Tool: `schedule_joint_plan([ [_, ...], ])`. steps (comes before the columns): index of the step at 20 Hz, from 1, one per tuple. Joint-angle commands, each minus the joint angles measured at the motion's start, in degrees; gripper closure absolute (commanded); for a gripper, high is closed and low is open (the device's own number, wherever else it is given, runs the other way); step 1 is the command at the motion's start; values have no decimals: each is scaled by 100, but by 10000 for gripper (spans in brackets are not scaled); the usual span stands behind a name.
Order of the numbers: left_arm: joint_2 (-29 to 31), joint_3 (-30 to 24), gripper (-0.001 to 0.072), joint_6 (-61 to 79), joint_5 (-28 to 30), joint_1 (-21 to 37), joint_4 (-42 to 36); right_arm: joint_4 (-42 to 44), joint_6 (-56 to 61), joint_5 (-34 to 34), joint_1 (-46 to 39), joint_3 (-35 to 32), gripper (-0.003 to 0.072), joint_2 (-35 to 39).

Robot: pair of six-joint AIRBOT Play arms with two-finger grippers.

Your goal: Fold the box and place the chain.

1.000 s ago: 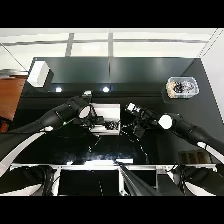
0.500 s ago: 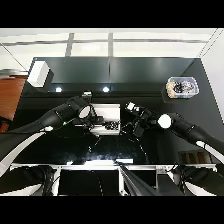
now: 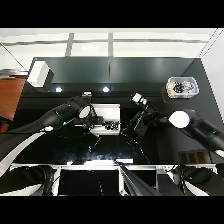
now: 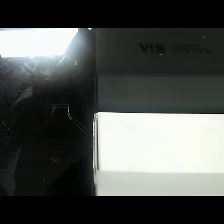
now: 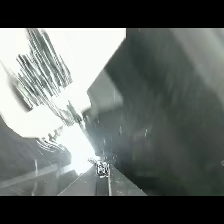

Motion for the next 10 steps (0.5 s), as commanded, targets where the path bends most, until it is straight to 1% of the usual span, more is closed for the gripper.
schedule_joint_plan([
  [1, 2, 4, 676, 4, -2, 2, 0, 17, 424, 682, -39, 629, 655, 811],
  [4, 2, 4, 676, 2, -2, 2, 0, 59, 911, 811, -138, 1622, 656, 1102],
  [6, 2, 4, 676, 2, -4, 2, 0, 455, 977, 833, -234, 2135, 656, 1104],
  [7, 2, 4, 676, 2, -2, 2, 0, 796, 973, 815, -264, 2258, 656, 1104],
  [10, 2, 4, 676, 2, -2, 2, 0, 1884, 960, 787, -260, 2286, 656, 1043],
])
